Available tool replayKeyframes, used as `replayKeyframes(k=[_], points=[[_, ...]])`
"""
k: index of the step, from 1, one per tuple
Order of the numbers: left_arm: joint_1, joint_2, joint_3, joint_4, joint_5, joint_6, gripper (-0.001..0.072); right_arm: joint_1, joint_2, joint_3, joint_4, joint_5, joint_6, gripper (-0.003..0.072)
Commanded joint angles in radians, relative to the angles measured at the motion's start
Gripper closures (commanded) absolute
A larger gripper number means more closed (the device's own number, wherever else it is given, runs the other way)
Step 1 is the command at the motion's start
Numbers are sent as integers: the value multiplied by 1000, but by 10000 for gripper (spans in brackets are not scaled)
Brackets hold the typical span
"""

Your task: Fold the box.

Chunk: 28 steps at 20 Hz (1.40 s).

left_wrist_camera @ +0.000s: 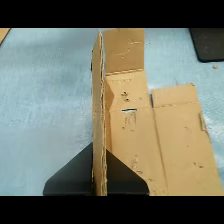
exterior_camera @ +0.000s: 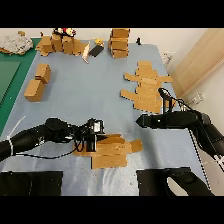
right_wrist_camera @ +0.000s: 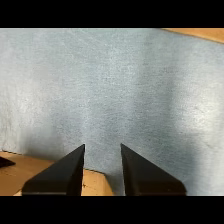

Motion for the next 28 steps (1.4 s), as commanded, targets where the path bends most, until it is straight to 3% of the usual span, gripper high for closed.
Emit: replayKeyframes(k=[1,8,9,10,11,17,22,25,28], points=[[-1,0,0,5,-47,-55,699,0,0,1,0,0,0,338],[0,0,0,5,-71,-61,699,0,0,1,-1,-6,0,341],[0,0,0,5,-71,-61,698,0,0,1,0,-10,0,389],[0,0,0,5,-70,-62,699,0,0,1,6,-17,-1,508],[0,0,0,5,-70,-75,698,0,0,1,16,-31,-3,684],[0,-1,0,4,-70,-86,698,2,19,1,40,-218,-3,683],[0,-1,0,4,-70,-86,698,42,176,-2,-83,-397,121,683],[0,-1,0,4,-71,-86,698,195,293,-47,-104,-395,101,684],[0,-1,0,4,-70,-86,698,409,328,-139,-102,-309,34,683]])
